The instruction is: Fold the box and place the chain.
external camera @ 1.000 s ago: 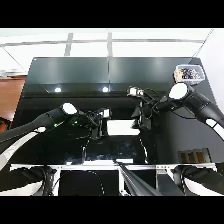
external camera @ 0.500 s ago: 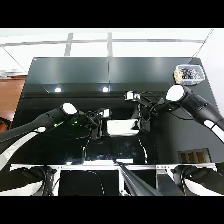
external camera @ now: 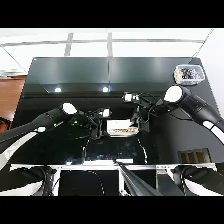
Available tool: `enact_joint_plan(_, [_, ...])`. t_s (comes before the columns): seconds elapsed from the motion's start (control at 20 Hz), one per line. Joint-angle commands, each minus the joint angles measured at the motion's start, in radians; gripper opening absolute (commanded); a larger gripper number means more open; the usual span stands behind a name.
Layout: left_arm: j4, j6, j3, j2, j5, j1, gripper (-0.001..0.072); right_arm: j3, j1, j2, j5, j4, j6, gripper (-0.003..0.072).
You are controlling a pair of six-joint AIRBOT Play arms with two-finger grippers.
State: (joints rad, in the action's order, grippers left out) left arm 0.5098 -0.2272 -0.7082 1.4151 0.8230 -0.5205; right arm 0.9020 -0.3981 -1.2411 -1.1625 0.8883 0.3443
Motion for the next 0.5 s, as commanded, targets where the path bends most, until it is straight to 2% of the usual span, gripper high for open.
enact_joint_plan(0.0, [0.000,0.000,0.000,0.001,0.000,0.000,0.0340,-0.001,-0.002,0.000,-0.012,0.014,0.002,0.0286])
enact_joint_plan(0.4, [0.000,0.000,0.000,0.001,0.000,0.000,0.0340,-0.001,-0.002,0.000,-0.012,0.017,0.002,0.0288])
enact_joint_plan(0.45, [0.000,0.000,0.000,0.001,0.000,0.000,0.0340,-0.001,-0.002,0.000,-0.012,0.029,0.002,0.0354])
